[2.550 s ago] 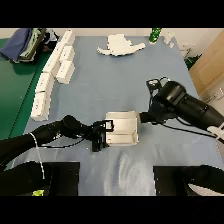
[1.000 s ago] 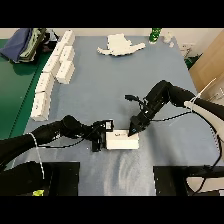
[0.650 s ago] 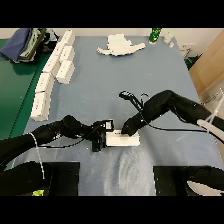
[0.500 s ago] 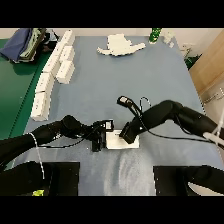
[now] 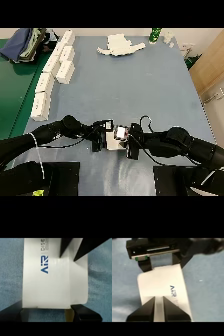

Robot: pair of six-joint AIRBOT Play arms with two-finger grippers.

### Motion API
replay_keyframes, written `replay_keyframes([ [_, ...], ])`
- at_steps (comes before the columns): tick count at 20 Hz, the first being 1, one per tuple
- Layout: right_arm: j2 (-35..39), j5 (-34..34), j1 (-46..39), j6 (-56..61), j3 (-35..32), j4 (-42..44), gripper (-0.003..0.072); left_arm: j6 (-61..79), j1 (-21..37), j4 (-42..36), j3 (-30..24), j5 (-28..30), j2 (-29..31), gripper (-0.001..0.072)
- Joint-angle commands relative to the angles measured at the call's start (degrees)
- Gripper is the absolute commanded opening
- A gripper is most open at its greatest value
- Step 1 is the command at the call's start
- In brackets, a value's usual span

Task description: Fold the box.

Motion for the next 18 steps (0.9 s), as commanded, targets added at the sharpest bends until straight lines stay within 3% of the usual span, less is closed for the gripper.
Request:
replay_keyframes([
  [1, 0.74, 2.14, 1.51, -0.04, 0.72, -4.87, 0.0254, 0.09, -0.02, 0.04, 0.0, 0.0, 0.0, 0.0458],
  [3, 0.72, 1.27, 1.88, -0.07, 1.86, -5.92, 0.0283, 0.09, -0.02, 0.04, 0.02, 0.02, 0.0, 0.0458],
  [4, 0.68, 1.27, 1.97, -0.07, 1.97, -6.36, 0.0407, 0.09, -0.02, 0.04, 0.0, 0.0, 0.0, 0.0458],
  [5, 0.52, 1.2, 1.95, -0.13, 1.97, -6.86, 0.048, 0.09, -0.02, 0.04, 0.02, 0.0, 0.0, 0.0458],
  [13, -2.95, -2.08, 2.19, -8.31, 1.97, -6.91, 0.0492, 0.09, -0.02, 0.04, 0.0, 0.0, 0.0, 0.0459],
  [14, -3.63, -2.08, 2.19, -9.62, 1.97, -6.93, 0.0508, 0.07, -0.02, 0.04, 0.0, 0.0, 0.0, 0.0458],
  [15, -4.09, -2.08, 2.19, -10.6, 1.97, -6.93, 0.063, 0.07, -0.02, 0.04, 0.0, 0.0, 0.0, 0.0458],
  [16, -4.2, -2.08, 2.19, -10.99, 1.97, -6.95, 0.0663, 0.09, -0.02, 0.04, 0.0, 0.0, 0.0, 0.0458],
  [18, -3.8, -1.27, 2.19, -10.97, 2.01, -8.33, 0.0654, 0.07, -0.02, 0.04, 0.02, 0.0, 0.0, 0.0458],
])
